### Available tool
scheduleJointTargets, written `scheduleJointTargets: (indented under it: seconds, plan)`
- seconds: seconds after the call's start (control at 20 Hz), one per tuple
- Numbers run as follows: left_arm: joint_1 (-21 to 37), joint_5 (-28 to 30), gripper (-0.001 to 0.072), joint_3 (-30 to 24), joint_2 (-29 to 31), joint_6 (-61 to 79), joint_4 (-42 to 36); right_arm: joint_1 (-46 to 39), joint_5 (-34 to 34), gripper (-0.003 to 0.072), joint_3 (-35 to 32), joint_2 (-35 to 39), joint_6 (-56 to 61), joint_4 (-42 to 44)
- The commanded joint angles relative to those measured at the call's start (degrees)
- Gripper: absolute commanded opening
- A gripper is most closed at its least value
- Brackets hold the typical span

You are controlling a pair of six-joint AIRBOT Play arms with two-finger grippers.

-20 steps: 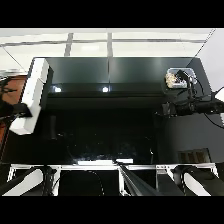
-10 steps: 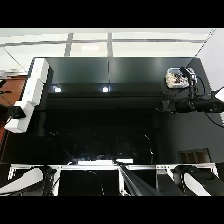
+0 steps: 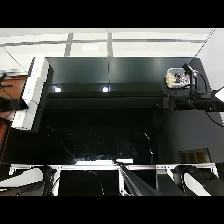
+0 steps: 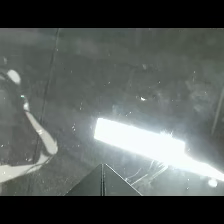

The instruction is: Fold the box and place the chain.

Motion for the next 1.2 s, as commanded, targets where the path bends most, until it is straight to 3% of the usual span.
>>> scheduleJointTargets:
  seconds: [0.0,0.1,0.15,0.25,0.35,0.4,0.6,0.7,0.85,1.0,1.15]
  plan:
    - [-1.9,-3.8,0.0702,11.1,-0.3,-5.0,-3.7,0.0,-1.9,0.0011,0.0,0.0,0.0,0.0]
    - [-4.0,-5.3,0.0685,18.9,-0.3,-9.8,-9.3,0.0,-2.8,0.0011,0.0,0.0,0.0,0.1]
    - [-5.1,-6.5,0.0624,22.5,-0.3,-11.9,-12.6,0.1,-2.5,0.0011,0.0,0.0,0.0,0.6]
    - [-7.4,-10.7,0.0034,26.9,-0.3,-13.4,-18.9,0.6,-1.4,0.0011,0.0,0.0,0.0,0.0]
    - [-10.6,-13.6,0.0026,26.6,0.4,-13.4,-23.7,0.8,-1.9,0.0011,0.0,0.0,0.0,-1.3]
    - [-13.0,-12.3,0.0024,24.9,1.5,-13.5,-23.6,0.8,-3.0,0.0011,0.0,0.0,0.0,-2.9]
    - [-26.0,4.4,0.0025,3.5,14.3,-12.2,-17.8,0.8,-5.9,0.0011,0.0,0.0,0.0,-5.5]
    - [-29.6,5.9,0.0026,-7.0,20.2,-12.4,-14.8,0.8,-5.9,0.0011,0.0,0.0,0.0,-5.4]
    - [-31.0,9.2,0.0027,-18.4,29.6,-12.4,-14.9,0.8,-5.9,0.0011,0.0,0.0,0.0,-5.4]
    - [-31.0,10.7,0.0028,-22.4,35.2,-12.8,-11.6,0.8,-5.9,0.0011,0.0,0.0,0.0,-5.4]
    - [-31.0,10.7,0.0029,-22.4,35.8,-12.8,-12.0,0.8,-5.9,0.0011,0.0,0.0,0.0,-5.4]
